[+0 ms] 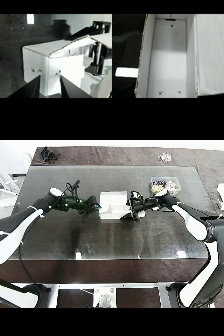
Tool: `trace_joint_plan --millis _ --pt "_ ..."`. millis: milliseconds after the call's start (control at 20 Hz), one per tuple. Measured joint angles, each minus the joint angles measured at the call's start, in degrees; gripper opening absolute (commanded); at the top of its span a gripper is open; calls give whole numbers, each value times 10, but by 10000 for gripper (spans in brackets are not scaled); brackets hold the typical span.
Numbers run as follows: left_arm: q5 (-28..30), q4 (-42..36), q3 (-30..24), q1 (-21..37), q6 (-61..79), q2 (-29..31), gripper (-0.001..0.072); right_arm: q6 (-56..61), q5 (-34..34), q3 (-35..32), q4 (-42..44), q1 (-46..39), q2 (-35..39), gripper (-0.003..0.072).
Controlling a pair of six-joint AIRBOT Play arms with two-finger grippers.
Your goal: Fold the box and place the chain.
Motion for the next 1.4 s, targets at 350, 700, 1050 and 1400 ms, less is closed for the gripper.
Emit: trace_joint_plan --millis 350,700,1050,1400 --pt "-2 42 17 -8 -42 0 294 0 0 0 0 0 0 579" --pt "1 70 32 -23 -70 0 294 0 0 0 0 0 0 579" --pt "0 159 63 -45 -139 0 294 0 0 0 0 0 0 579" --pt "0 194 77 -58 -173 0 294 0 0 0 0 0 0 579"
